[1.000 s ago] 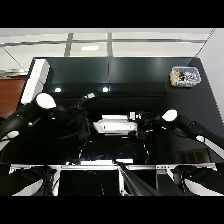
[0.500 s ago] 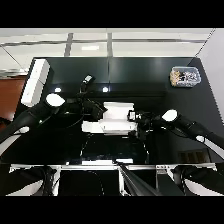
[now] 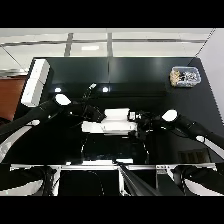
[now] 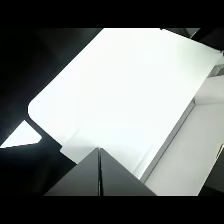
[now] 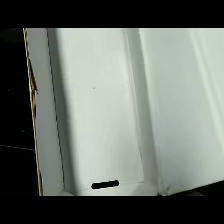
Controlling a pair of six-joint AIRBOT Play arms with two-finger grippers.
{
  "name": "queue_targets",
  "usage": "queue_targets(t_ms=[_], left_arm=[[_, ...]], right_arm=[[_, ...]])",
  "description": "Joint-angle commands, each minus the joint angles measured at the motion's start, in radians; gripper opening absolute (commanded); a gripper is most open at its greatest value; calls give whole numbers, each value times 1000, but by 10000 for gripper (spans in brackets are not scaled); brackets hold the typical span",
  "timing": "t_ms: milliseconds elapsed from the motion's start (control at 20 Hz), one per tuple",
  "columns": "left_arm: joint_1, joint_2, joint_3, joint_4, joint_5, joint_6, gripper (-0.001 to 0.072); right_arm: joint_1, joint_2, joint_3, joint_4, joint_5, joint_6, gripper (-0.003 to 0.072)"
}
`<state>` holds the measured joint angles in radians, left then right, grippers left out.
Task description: Fold the box and place the chain.
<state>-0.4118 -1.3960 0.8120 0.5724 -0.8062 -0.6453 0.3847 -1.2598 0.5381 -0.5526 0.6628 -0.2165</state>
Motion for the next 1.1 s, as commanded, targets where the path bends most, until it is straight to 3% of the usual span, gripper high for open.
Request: queue_targets(t_ms=[0,200,350,450,500,550,600,850,1050], left_arm=[[52,69,62,35,-11,9,22],[160,270,45,61,-68,-86,23],[211,371,-57,56,-166,16,23],[210,377,-151,65,-252,203,26],[199,373,-193,82,-260,311,92],[182,372,-232,98,-235,381,367],[158,372,-258,105,-177,435,720],[28,316,-261,274,23,767,710],[19,175,-228,58,18,928,703]], right_arm=[[0,0,1,1,-1,0,238],[0,0,1,1,-1,0,238],[0,0,1,1,-1,0,237],[0,0,1,1,-1,0,238],[0,0,1,1,-1,0,237],[0,0,1,1,-1,0,238],[0,0,1,1,-1,0,238],[0,0,1,1,-1,0,238],[0,0,1,1,-1,0,238]])
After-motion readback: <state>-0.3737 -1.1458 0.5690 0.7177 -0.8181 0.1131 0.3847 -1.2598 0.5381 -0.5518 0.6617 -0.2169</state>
